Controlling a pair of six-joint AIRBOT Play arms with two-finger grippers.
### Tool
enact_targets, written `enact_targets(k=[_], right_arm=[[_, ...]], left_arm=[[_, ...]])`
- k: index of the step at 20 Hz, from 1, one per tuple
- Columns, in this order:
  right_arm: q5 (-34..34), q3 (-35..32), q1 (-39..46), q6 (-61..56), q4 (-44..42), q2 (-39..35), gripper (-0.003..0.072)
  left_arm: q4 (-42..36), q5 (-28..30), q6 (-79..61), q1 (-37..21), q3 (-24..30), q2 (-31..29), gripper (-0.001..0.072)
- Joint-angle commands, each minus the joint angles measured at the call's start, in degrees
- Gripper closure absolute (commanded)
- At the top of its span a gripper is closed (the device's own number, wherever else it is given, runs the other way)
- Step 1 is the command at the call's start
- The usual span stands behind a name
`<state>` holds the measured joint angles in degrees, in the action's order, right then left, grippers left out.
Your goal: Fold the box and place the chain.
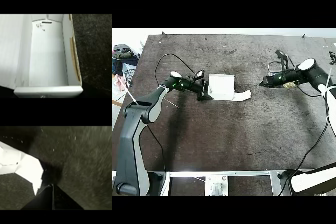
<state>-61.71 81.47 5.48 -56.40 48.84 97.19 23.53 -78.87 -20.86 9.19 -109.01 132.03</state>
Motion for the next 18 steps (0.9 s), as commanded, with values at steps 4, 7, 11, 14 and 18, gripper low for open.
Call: enact_targets(k=[4, 7, 11, 14, 18], right_arm=[[-1.33, -3.08, -2.75, 2.49, -8.09, 8.24, 0.0677], [-1.73, -3.37, -5.46, 6.75, -13.77, 9.22, 0.0675], [-2.16, -0.52, -7.87, 7.72, -18.25, 9.20, 0.0266], [-2.19, 2.71, -8.79, 3.80, -17.94, 9.22, 0.0265], [-2.58, 4.70, -11.02, -1.57, -10.03, 9.22, 0.0264]], left_arm=[[0.00, 0.02, -0.02, -0.07, 0.02, 0.00, 0.0255], [0.00, 0.04, -0.02, -0.07, 0.02, 0.00, 0.0255], [0.00, 0.04, -0.02, -0.07, 0.02, 0.00, 0.0255], [0.00, 0.02, -0.02, -0.07, 0.02, 0.00, 0.0255], [0.00, 0.04, -0.02, -0.07, 0.02, 0.00, 0.0255]])
